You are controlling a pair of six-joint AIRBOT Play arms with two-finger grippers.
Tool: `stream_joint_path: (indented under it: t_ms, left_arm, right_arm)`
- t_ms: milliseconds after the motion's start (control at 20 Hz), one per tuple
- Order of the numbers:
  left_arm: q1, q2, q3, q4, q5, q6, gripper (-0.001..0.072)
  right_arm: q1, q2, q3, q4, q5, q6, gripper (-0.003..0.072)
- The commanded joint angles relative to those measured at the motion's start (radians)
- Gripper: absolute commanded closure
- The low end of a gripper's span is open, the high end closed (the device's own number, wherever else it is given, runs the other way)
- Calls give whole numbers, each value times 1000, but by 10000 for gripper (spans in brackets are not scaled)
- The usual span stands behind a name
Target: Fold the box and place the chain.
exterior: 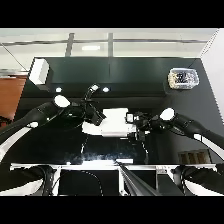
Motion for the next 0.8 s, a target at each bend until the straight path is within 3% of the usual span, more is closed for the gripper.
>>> stream_joint_path:
  t_ms: [0, 150, 250, 400, 450, 500, 550, 600, 750]
  left_arm:
    - [0, -38, 68, 155, -84, -48, 687]
    - [19, 47, 97, 254, -88, -95, 687]
    - [56, 142, 79, 272, -144, -113, 686]
    - [135, 259, -4, 160, -357, 52, 683]
    - [155, 277, -32, 130, -392, 94, 653]
    - [161, 288, -60, 142, -388, 134, 452]
    - [158, 288, -87, 169, -346, 195, 86]
    - [151, 286, -112, 190, -292, 241, -1]
    - [90, 274, -159, 233, -152, 495, -1]
  right_arm:
    - [0, 0, 0, 1, 0, 0, 319]
    - [0, -1, 0, 3, 0, 0, 319]
    - [0, 0, 0, 3, 0, 1, 319]
    - [0, -1, 0, 3, 0, 1, 319]
    - [0, 0, 0, 3, 0, 1, 319]
    - [0, 0, 0, 3, 0, 1, 319]
    - [1, -1, 0, 3, 0, 1, 319]
    - [0, -1, 0, 3, 0, 1, 319]
    - [0, -1, 0, 3, 1, 1, 319]
